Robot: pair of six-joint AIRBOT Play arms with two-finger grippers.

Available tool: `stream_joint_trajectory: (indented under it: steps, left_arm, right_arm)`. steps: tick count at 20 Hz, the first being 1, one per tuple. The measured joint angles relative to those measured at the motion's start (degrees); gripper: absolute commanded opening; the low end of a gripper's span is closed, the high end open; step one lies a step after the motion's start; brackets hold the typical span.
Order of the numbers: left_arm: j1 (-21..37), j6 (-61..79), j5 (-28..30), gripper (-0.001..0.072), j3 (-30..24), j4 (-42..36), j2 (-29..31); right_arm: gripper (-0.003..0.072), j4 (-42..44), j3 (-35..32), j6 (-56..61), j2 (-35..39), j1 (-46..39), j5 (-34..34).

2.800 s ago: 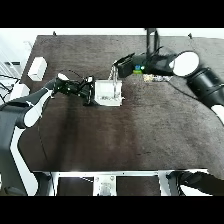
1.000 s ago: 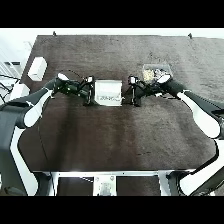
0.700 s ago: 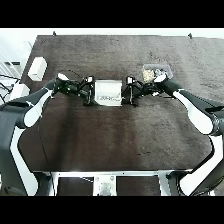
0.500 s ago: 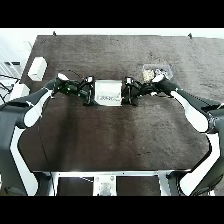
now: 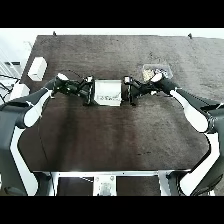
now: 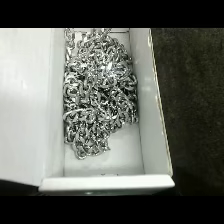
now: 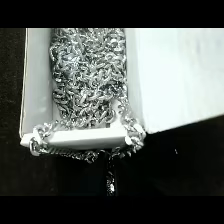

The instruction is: Fold the box and place the chain.

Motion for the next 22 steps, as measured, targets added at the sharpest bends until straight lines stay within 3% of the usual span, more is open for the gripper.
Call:
stream_joint_trajectory:
  steps: [4,9,16,22]
  left_arm:
    - [0.00,0.00,-0.07,0.0528,-0.02,0.00,0.00]
    - [0.02,0.02,-0.04,0.0528,-0.02,0.00,0.00]
    - [0.07,0.02,-0.02,0.0528,0.00,-0.02,0.00]
    - [0.07,0.02,0.00,0.0528,-0.02,-0.02,0.00]
  right_arm:
    - [0.0018,-5.55,0.07,5.03,2.75,-0.33,4.04]
    - [0.0017,-4.57,0.20,8.07,10.45,-0.46,7.13]
    - [0.0016,8.28,0.63,9.11,18.71,-0.22,7.74]
    - [0.0016,14.75,0.11,9.29,15.67,3.74,3.78]
